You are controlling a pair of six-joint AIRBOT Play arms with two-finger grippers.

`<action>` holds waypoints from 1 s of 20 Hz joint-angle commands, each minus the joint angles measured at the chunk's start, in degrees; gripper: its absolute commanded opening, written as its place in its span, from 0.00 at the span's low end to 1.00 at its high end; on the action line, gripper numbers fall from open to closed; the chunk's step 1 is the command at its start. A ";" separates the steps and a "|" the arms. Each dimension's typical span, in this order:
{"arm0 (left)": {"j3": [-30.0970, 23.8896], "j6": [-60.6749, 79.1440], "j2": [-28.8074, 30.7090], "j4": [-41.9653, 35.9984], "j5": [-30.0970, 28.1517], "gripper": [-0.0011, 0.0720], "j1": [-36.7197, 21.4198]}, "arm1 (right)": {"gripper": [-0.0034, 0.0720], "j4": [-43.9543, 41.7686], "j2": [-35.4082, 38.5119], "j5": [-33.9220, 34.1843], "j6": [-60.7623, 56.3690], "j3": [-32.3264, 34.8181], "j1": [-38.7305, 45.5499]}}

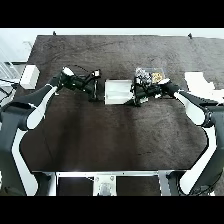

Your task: Fold the box and place the chain.

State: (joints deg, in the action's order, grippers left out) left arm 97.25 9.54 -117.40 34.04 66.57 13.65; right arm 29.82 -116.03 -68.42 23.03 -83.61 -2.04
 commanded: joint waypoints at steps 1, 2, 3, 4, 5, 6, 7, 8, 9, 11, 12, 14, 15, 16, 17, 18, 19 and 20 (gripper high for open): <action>-0.02 -0.04 -0.52 -0.61 -0.48 1.00 0.57 | 0.62 -0.04 0.04 -0.02 -0.04 -0.02 -0.02; -0.02 -0.04 -0.63 -0.61 0.07 1.00 0.94 | 0.62 -0.04 0.04 -0.02 -0.04 -0.02 -0.02; -0.02 -0.04 -0.63 -0.33 0.37 1.00 1.05 | 0.62 -0.04 0.04 -0.02 -0.04 -0.02 -0.02; -0.02 -0.04 -0.61 -0.31 0.74 1.00 1.09 | 0.62 -0.07 0.04 -0.02 -0.04 -0.02 -0.02; -0.02 -0.04 -0.63 -0.39 0.68 1.00 1.09 | 0.62 -0.07 0.04 -0.02 -0.04 -0.02 -0.02; -0.02 -0.07 -0.63 -0.66 0.39 1.00 1.09 | 0.62 -0.04 0.04 -0.02 -0.04 -0.02 -0.02; -0.02 -0.04 -0.63 -0.98 0.13 1.00 1.09 | 0.62 -0.07 0.04 -0.02 -0.04 -0.02 -0.02; -0.02 -0.04 -0.70 -1.53 -0.20 1.00 1.31 | 0.62 -0.04 0.04 -0.02 -0.04 -0.02 -0.02; -0.02 -0.04 -0.85 -1.53 -0.48 1.00 1.51 | 0.62 -0.04 0.04 -0.02 -0.04 -0.02 -0.02; -0.02 -0.07 -1.40 -1.79 -1.49 1.00 1.75 | 0.62 -0.04 0.04 -0.02 -0.04 -0.02 -0.02; -0.02 -0.07 -1.79 -2.45 -1.64 1.00 1.86 | 0.62 -0.04 0.04 -0.02 -0.04 -0.02 -0.02; -0.04 -0.07 -1.95 -2.34 -2.03 1.00 2.25 | 0.62 -0.04 0.04 -0.02 -0.04 -0.02 -0.02; -0.04 -0.07 -1.95 -2.38 -2.51 1.00 2.27 | 0.62 -0.04 0.04 0.00 -0.04 -0.02 -0.02; -0.02 -0.07 -2.12 -2.38 -2.71 1.00 2.27 | 0.62 -0.04 0.04 -0.02 -0.04 -0.02 -0.02; -0.02 -0.09 -2.40 -2.64 -2.78 1.00 2.27 | 0.62 -0.04 0.04 -0.02 -0.04 -0.02 -0.02; -0.02 -0.07 -2.80 -2.78 -2.69 1.00 2.27 | 0.62 -0.04 0.04 0.00 -0.04 -0.02 -0.02; -0.02 -0.07 -3.02 -2.82 -2.71 1.00 2.29 | 0.62 -0.04 0.04 -0.02 -0.04 -0.02 -0.02; -0.02 -0.02 -3.13 -2.82 -3.06 1.00 2.49 | 0.62 -0.07 0.04 0.00 -0.04 -0.02 -0.02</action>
State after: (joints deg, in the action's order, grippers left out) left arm 97.23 9.45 -120.05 31.48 64.12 15.86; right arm 29.78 -116.03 -68.42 22.98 -83.61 -2.04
